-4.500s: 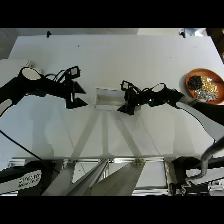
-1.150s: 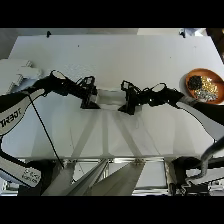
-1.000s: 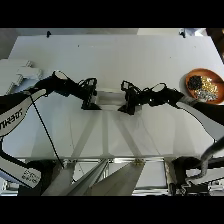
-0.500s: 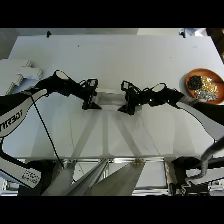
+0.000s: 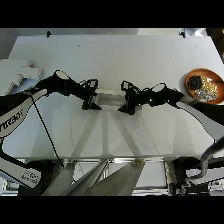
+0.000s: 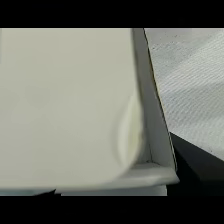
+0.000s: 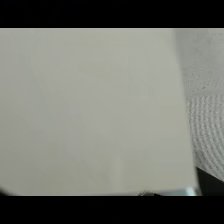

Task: Fold the box and place the chain.

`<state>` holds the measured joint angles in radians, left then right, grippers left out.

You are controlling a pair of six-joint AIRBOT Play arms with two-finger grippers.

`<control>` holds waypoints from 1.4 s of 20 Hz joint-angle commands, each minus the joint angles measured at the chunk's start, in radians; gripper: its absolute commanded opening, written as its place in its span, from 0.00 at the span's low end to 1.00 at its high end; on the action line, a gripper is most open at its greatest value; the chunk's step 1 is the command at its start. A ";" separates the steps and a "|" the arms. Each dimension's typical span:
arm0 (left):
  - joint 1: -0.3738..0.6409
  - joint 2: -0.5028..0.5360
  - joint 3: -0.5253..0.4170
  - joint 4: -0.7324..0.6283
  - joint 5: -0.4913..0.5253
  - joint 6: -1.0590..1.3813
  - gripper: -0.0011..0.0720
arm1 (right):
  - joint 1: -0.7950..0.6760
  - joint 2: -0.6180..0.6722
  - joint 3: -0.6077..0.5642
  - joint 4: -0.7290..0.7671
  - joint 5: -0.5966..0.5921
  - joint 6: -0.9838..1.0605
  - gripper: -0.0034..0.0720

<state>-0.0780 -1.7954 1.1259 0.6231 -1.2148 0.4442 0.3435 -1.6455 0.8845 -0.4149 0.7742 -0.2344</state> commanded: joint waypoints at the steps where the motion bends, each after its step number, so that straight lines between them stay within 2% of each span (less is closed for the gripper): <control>1: -0.001 -0.001 -0.001 0.005 -0.009 0.001 0.56 | 0.000 0.000 0.000 0.001 -0.001 0.000 0.49; 21: -0.001 -0.001 -0.001 0.005 -0.009 0.001 0.55 | 0.006 0.000 0.000 0.005 -0.002 0.000 0.48; 22: -0.001 -0.001 -0.001 0.005 -0.009 0.001 0.55 | 0.006 0.000 0.000 0.005 -0.001 0.000 0.39; 23: -0.001 -0.001 -0.001 0.005 -0.009 0.000 0.55 | 0.006 0.000 0.000 0.004 0.002 0.000 0.21; 24: -0.001 -0.001 -0.001 0.005 -0.009 0.001 0.55 | 0.006 0.000 0.000 0.004 0.002 0.000 0.12; 25: -0.001 -0.001 -0.001 0.005 -0.009 0.001 0.55 | 0.006 0.000 0.000 0.005 0.000 0.000 0.13; 26: -0.001 -0.001 -0.001 0.005 -0.009 0.001 0.55 | 0.006 0.000 0.000 0.004 0.000 0.000 0.17; 27: -0.001 -0.001 -0.001 0.005 -0.009 0.001 0.55 | 0.006 0.000 0.000 0.004 0.000 0.000 0.46; 28: -0.001 -0.001 -0.001 0.005 -0.009 0.000 0.55 | 0.005 0.000 0.000 0.004 0.000 -0.003 0.86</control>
